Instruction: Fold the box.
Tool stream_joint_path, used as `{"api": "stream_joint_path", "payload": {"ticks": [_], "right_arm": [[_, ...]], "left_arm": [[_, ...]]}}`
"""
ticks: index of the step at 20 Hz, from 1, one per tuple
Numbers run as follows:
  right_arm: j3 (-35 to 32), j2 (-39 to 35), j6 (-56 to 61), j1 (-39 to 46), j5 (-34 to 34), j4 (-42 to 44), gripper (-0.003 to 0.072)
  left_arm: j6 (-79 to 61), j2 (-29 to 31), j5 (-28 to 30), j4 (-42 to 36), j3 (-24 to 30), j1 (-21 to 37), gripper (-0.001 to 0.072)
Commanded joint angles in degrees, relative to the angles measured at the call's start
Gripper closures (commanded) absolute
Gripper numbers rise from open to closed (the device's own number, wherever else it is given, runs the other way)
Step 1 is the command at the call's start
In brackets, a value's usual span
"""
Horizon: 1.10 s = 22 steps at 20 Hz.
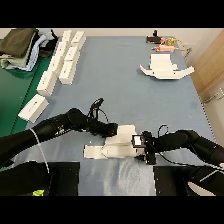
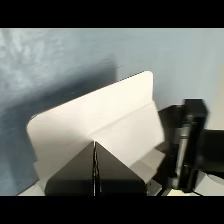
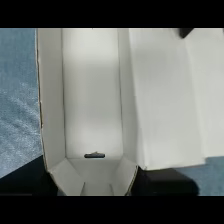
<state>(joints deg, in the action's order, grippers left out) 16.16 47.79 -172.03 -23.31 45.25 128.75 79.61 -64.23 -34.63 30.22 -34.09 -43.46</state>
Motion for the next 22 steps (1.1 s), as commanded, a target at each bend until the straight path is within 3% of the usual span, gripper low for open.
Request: {"api": "stream_joint_path", "payload": {"ticks": [1,4,10,13,16,17,18,19,22], "right_arm": [[0.0,0.0,0.04,0.0,0.04,0.04,0.0177],[0.0,0.0,0.02,0.0,0.04,0.04,0.0177],[-0.02,0.0,0.04,0.0,0.04,0.04,0.0177],[0.0,0.0,0.02,0.0,0.02,0.04,0.0178],[0.0,0.0,0.02,0.0,0.04,0.04,0.0177],[0.0,0.0,0.02,0.0,0.04,0.04,0.0177],[0.0,0.0,0.04,0.0,0.02,0.04,0.0177],[0.0,0.0,0.04,0.0,0.04,0.04,0.0177],[0.0,0.0,0.04,0.0,0.04,0.04,0.0177]], "left_arm": [[-6.12,4.57,-0.15,-0.13,-2.47,0.48,0.0695],[-7.67,12.96,-3.08,4.57,-2.67,3.19,0.0694],[-9.44,25.83,-18.49,25.03,-0.7,4.33,0.0694],[-14.67,29.16,-18.23,29.18,2.21,2.25,0.0693],[-26.86,28.76,-17.18,30.01,3.63,1.05,0.0689],[-28.92,28.09,-16.15,30.36,3.69,1.05,0.047],[-31.04,27.3,-14.78,30.38,3.76,1.05,0.0093],[-32.74,26.47,-13.68,30.38,3.8,1.03,0.0025],[-42.36,24.15,-13.97,30.14,4.48,1.05,0.0025]]}}
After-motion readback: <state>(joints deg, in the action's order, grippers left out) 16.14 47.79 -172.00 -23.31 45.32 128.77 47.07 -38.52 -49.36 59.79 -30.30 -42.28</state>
